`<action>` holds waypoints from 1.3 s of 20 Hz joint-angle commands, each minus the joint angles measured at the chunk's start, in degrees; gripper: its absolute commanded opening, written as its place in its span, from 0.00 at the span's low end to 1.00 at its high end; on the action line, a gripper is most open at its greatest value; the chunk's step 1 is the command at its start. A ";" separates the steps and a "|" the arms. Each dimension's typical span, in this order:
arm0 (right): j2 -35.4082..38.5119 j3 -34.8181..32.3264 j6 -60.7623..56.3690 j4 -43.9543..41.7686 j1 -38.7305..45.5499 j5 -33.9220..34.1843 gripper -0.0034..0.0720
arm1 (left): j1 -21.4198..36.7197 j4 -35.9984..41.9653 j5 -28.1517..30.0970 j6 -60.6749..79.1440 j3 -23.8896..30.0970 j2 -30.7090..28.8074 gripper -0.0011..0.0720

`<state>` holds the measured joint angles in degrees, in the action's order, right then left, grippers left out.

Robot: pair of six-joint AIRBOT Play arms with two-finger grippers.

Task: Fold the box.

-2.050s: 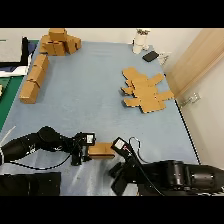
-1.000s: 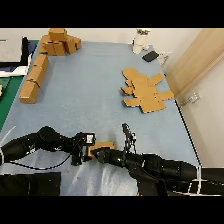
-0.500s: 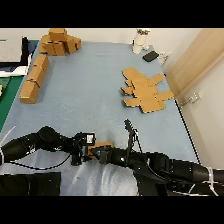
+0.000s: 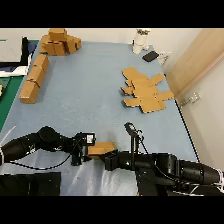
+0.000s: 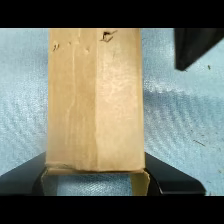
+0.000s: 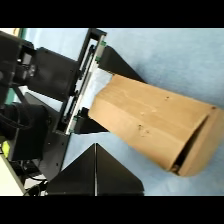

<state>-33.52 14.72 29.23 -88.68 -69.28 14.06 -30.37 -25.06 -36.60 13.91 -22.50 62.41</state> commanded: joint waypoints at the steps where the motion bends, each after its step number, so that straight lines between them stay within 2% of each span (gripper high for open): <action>1: -0.72 0.04 -8.74 10.67 0.07 -0.44 0.05 | 0.02 -0.02 0.02 0.02 0.00 0.02 0.74; 5: -1.46 0.04 -16.00 16.31 1.09 -0.70 0.05 | 0.02 0.00 0.00 0.02 0.00 0.02 0.74; 18: -6.47 -0.04 -16.28 15.37 -1.79 -0.33 0.05 | 0.02 0.00 0.02 0.02 0.00 0.02 0.74; 26: -6.62 0.09 -16.31 15.67 -1.81 -0.20 0.05 | 0.02 0.00 0.00 0.02 0.00 0.02 0.74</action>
<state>-40.21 14.72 12.95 -73.21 -71.00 13.98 -30.35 -25.06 -36.58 13.93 -22.50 62.41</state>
